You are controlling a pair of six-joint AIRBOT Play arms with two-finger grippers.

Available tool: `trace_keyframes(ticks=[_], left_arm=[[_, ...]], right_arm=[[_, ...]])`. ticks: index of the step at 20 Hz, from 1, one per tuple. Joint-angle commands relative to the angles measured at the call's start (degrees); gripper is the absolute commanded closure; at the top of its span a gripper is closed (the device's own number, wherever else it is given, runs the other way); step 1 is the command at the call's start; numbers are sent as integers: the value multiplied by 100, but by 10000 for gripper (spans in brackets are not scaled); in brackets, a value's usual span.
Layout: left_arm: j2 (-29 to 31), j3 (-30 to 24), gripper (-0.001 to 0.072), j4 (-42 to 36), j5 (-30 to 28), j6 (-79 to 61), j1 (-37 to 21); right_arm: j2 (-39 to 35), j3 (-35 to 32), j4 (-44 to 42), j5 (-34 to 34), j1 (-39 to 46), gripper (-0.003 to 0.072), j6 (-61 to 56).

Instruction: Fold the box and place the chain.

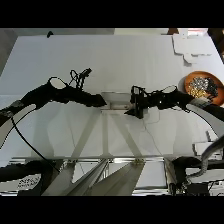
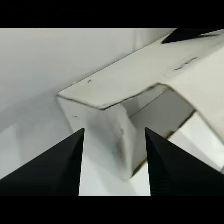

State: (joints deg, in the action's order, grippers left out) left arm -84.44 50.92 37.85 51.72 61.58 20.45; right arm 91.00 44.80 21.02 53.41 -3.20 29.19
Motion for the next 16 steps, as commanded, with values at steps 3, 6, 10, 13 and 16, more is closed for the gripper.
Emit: trace_keyframes(ticks=[3, 6, 10, 13, 16], left_arm=[[-4, 345, 293, 1738, -208, 1661, 308], [-52, 723, 293, 2483, -164, 2382, 597], [-192, 1084, 293, 2623, -146, 2767, 935], [-199, 1128, 293, 2708, -122, 3051, 1047], [-297, 1132, 293, 2844, -50, 3316, 1099]], right_arm=[[2, 2, -7, -2, 0, 254, -4], [2, 4, -7, -4, 0, 254, -4], [0, 2, -7, -4, 0, 254, -4], [2, 2, -7, -4, 0, 254, -4], [2, 4, -7, -2, 0, 254, -4]])
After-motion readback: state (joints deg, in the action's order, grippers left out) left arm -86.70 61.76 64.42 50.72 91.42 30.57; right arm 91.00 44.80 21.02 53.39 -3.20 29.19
